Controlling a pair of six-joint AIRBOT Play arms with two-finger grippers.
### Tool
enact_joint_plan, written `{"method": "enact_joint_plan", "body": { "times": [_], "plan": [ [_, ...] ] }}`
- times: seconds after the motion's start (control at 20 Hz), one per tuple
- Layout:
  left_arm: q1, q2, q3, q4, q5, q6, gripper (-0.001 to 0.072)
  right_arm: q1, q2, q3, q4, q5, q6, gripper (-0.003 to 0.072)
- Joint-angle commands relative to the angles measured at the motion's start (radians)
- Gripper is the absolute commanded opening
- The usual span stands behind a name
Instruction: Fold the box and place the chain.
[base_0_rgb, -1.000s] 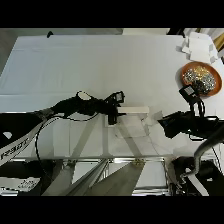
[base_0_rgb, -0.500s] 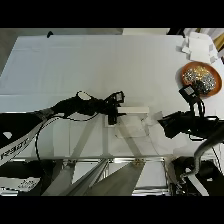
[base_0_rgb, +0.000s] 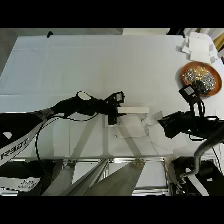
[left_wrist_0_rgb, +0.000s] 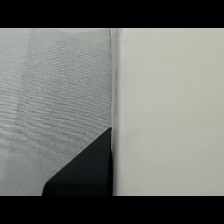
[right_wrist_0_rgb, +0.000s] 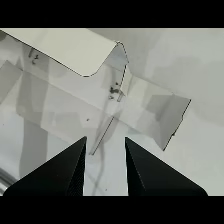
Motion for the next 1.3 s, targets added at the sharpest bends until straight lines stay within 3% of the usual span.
{"method": "enact_joint_plan", "body": {
  "times": [0.0, 0.15, 0.9, 1.25],
  "plan": [
    [-0.001, 0.001, 0.000, 0.028, 0.001, 0.001, 0.0004, 0.000, 0.000, 0.001, 0.000, -0.004, 0.000, 0.0273],
    [0.000, 0.013, 0.000, 0.087, 0.002, 0.000, 0.0004, 0.000, 0.001, 0.001, 0.000, -0.019, 0.000, 0.0273],
    [0.000, 0.016, 0.000, 0.111, 0.019, 0.000, 0.0009, 0.000, 0.001, 0.001, 0.000, -0.027, 0.000, 0.0273],
    [0.000, 0.016, 0.000, 0.006, 0.019, 0.000, 0.0005, 0.000, 0.001, 0.001, 0.000, -0.025, 0.000, 0.0273]
  ]
}}
